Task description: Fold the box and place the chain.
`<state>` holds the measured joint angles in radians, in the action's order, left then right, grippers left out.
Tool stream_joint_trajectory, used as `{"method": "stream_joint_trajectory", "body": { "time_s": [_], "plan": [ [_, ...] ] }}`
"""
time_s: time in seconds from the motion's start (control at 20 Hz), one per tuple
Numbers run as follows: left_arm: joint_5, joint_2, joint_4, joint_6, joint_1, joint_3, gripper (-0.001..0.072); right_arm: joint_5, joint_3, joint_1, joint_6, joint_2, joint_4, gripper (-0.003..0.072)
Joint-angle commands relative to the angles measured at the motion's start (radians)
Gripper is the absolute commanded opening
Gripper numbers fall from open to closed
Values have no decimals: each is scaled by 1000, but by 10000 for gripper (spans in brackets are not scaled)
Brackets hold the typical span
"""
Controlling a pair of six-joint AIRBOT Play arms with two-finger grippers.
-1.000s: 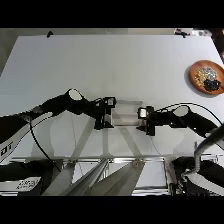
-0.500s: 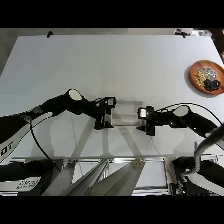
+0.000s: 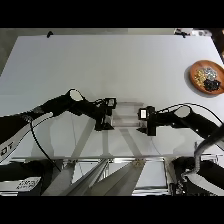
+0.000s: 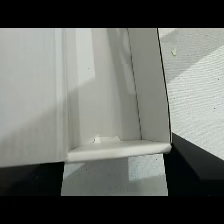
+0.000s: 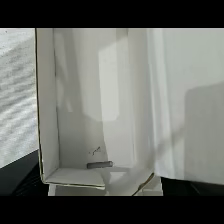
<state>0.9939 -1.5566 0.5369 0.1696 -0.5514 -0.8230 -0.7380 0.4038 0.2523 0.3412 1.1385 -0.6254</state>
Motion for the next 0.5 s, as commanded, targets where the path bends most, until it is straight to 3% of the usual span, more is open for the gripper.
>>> {"method": "stream_joint_trajectory", "body": {
  "time_s": [0.0, 0.3, 0.45],
  "plan": [
    [-10, 0, -2, 2, 1, -1, 503, 1, 0, 0, -134, -39, -146, 707],
    [-41, 3, -2, 2, 1, -1, 479, -7, 0, -1, -401, -185, -476, 706],
    [-61, 3, -2, 2, 1, -1, 482, -8, 0, -1, -497, -289, -527, 706]
  ]
}}
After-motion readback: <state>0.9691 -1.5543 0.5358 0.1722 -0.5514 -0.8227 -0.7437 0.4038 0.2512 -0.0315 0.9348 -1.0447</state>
